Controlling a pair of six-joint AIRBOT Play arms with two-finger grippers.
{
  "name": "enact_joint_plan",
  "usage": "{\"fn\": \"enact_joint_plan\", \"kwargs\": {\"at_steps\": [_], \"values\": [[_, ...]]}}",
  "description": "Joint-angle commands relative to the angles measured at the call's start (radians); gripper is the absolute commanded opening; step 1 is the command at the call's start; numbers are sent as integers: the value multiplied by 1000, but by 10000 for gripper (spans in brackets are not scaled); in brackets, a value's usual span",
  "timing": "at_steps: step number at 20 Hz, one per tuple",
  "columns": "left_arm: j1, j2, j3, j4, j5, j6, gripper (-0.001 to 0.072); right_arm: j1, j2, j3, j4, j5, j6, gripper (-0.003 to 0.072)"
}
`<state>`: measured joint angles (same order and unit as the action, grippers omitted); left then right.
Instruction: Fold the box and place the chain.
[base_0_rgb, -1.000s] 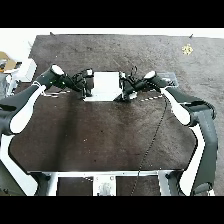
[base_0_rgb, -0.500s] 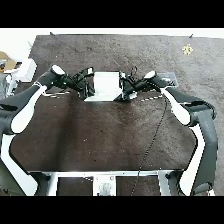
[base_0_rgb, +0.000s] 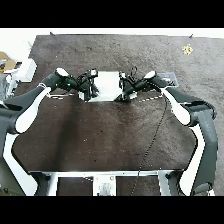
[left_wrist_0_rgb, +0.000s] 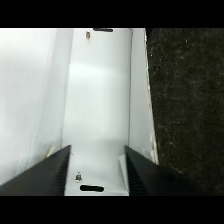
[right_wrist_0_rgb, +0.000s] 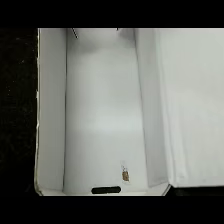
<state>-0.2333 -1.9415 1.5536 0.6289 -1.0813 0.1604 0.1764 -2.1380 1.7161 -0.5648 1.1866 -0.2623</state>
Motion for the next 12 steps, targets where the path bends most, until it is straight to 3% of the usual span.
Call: {"fn": "enact_joint_plan", "kwargs": {"at_steps": [1,2,3,10,12], "values": [[-1,-2,0,-5,7,-13,547,1,0,0,1,0,1,446],[-1,-1,0,-5,8,-15,701,1,0,0,1,0,1,446],[-1,-2,0,-4,16,-35,720,1,0,0,1,0,1,446],[2,1,1,15,26,-60,712,1,0,0,1,0,1,446],[13,2,21,34,15,-126,367,1,0,0,1,0,1,446]]}}
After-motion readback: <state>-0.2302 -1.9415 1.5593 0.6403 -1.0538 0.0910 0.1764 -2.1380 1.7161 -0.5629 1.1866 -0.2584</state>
